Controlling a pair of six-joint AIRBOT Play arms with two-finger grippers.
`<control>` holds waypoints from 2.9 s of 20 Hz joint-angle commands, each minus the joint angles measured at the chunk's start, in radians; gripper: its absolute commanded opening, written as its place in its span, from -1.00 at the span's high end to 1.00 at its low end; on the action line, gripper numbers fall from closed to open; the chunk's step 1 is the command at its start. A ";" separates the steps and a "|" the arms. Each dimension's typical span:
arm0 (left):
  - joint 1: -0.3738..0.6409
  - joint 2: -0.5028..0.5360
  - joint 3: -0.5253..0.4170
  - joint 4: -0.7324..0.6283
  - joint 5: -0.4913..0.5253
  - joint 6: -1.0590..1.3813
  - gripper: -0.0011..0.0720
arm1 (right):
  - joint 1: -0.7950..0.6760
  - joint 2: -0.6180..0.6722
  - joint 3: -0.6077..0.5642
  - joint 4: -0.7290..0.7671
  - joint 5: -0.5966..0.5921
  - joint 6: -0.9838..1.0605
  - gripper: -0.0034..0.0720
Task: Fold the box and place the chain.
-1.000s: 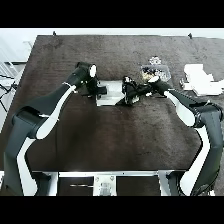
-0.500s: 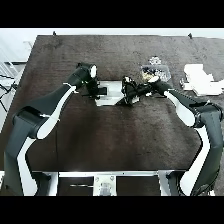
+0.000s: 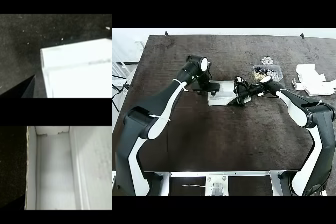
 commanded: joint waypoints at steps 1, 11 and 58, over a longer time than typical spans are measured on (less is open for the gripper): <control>0.000 0.036 0.015 0.007 -0.030 0.039 -0.39 | 0.000 0.000 0.000 0.000 0.000 0.001 -0.37; -0.002 0.325 -0.209 0.121 0.160 0.113 -0.32 | 0.000 0.000 0.000 0.000 0.000 0.001 -0.37; 0.394 0.108 -0.523 -0.941 0.233 2.276 -1.00 | 0.000 0.000 0.000 0.000 0.000 0.001 -0.37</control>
